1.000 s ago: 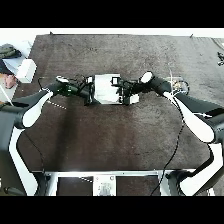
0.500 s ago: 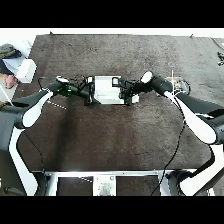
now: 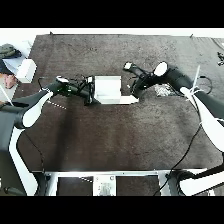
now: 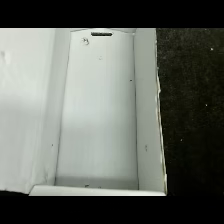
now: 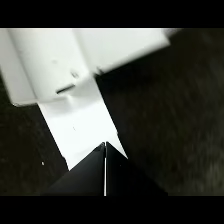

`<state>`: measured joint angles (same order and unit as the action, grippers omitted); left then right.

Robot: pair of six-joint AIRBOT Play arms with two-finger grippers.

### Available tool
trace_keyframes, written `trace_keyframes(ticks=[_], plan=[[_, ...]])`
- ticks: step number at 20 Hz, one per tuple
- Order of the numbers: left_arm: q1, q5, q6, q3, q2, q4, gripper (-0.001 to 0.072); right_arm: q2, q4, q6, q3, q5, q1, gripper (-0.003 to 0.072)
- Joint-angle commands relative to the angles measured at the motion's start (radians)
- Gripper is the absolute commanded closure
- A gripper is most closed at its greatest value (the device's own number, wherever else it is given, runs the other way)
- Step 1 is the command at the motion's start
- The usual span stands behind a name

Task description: Fold the box and place the chain.

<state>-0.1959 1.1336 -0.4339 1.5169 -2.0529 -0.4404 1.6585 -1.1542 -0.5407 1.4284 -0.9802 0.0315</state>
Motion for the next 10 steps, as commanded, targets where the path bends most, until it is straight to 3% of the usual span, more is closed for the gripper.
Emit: trace_keyframes(ticks=[1,5,10], plan=[[0.0,0.0,-0.001,0.0,0.0,-0.001,0.0306,-0.023,0.03,-0.296,-0.01,-0.091,-0.105,0.0684],[0.0,0.0,-0.001,0.0,0.0,-0.001,0.0306,-0.023,0.241,-0.347,-0.096,-0.084,-0.245,0.0696],[0.0,0.0,-0.001,0.0,0.0,-0.001,0.0306,-0.023,0.347,-0.347,-0.223,0.031,-0.29,0.0697]])
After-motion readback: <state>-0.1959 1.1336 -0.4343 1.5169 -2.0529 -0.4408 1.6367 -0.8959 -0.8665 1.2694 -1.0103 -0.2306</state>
